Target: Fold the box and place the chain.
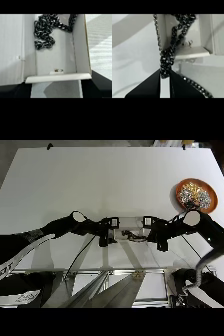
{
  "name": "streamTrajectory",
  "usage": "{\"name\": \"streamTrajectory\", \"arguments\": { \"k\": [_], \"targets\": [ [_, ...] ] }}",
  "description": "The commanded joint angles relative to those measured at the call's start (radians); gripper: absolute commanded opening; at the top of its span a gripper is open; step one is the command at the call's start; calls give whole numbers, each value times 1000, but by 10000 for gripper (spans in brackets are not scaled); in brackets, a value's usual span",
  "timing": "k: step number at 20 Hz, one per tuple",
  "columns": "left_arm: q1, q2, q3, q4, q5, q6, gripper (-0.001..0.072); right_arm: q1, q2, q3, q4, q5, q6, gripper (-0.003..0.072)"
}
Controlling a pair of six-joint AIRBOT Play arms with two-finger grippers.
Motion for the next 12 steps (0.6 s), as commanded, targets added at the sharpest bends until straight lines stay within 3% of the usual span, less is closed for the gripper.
{"name": "streamTrajectory", "arguments": {
  "k": [1, 6, 10, 12],
  "targets": [
    [1, 1, 0, 0, 0, 0, 253, 1, 71, 0, -87, 3, 48, 17],
    [1, 1, 0, 0, 0, 0, 253, 1, 253, 4, 58, 14, 48, 17],
    [1, 1, 0, 0, 0, 0, 253, 2, 278, 4, 466, -16, 48, 17],
    [1, 1, 0, 0, 0, 0, 253, 2, 248, 4, 576, -102, 49, 18]
  ]
}}
